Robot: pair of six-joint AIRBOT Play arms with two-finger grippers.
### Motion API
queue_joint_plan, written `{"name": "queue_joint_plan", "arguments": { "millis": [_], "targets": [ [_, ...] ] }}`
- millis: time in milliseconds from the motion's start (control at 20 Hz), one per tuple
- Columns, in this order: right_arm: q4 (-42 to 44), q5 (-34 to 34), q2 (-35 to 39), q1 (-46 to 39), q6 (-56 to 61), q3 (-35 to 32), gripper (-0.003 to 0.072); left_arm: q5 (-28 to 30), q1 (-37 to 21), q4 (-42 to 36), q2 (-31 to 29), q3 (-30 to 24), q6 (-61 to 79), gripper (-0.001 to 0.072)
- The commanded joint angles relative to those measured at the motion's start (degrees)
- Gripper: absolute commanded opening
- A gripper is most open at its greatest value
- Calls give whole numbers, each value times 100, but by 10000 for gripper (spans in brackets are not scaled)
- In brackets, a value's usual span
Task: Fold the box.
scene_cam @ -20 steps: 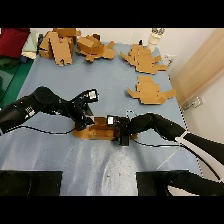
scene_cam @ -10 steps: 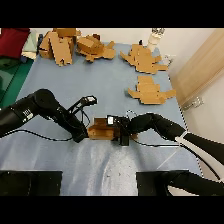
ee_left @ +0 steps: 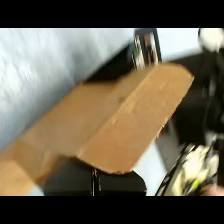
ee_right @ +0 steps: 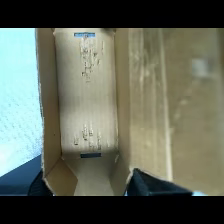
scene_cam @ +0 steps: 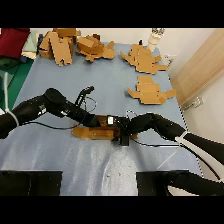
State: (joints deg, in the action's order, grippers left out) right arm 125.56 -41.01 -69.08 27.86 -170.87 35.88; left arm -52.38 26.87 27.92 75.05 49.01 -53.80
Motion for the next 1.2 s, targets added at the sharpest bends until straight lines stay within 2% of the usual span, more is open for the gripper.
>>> {"name": "queue_joint_plan", "arguments": {
  "millis": [0,550,850,1150],
  "targets": [
    [2,-4,0,0,2,0,594,131,-157,-778,442,195,66,13],
    [2,-44,0,0,0,0,594,94,-232,-839,1147,221,-483,13],
    [0,-66,0,0,0,0,594,-4,-232,-391,1226,221,-1008,13],
    [0,-63,0,0,0,0,595,63,-234,-468,1222,225,-914,13]
  ]
}}
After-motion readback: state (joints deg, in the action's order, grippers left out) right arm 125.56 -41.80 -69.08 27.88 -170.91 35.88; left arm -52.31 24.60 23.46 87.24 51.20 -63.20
